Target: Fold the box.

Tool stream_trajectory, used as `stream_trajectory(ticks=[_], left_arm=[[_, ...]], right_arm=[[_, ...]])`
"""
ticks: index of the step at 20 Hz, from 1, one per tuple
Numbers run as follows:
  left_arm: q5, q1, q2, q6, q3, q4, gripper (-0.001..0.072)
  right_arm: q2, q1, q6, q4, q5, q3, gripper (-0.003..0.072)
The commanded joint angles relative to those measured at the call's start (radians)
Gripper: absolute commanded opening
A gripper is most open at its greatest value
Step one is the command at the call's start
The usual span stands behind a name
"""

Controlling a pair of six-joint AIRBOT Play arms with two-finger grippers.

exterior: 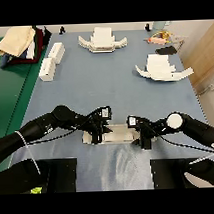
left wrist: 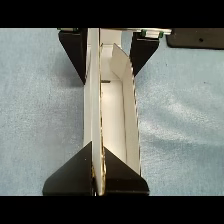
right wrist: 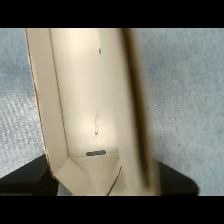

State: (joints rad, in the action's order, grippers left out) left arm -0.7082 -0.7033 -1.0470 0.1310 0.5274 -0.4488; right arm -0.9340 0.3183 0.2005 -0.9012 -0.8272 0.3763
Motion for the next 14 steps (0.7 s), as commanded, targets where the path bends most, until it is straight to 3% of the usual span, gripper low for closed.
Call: stream_trajectory(ticks=[1, 2, 14], left_arm=[[0.0, -0.001, 0.001, 0.0, 0.0, 0.0, 0.0013], [0.0, -0.001, 0.001, 0.0, 0.0, 0.0, 0.0014], [0.0, -0.001, 0.001, 0.0, 0.0, 0.0, 0.0013]], right_arm=[[0.0, 0.001, -0.011, 0.0, 0.003, -0.001, 0.0554], [0.0, 0.001, -0.014, 0.0, 0.008, -0.002, 0.0612], [0.039, -0.001, -0.071, 0.054, 0.005, -0.006, 0.061]])
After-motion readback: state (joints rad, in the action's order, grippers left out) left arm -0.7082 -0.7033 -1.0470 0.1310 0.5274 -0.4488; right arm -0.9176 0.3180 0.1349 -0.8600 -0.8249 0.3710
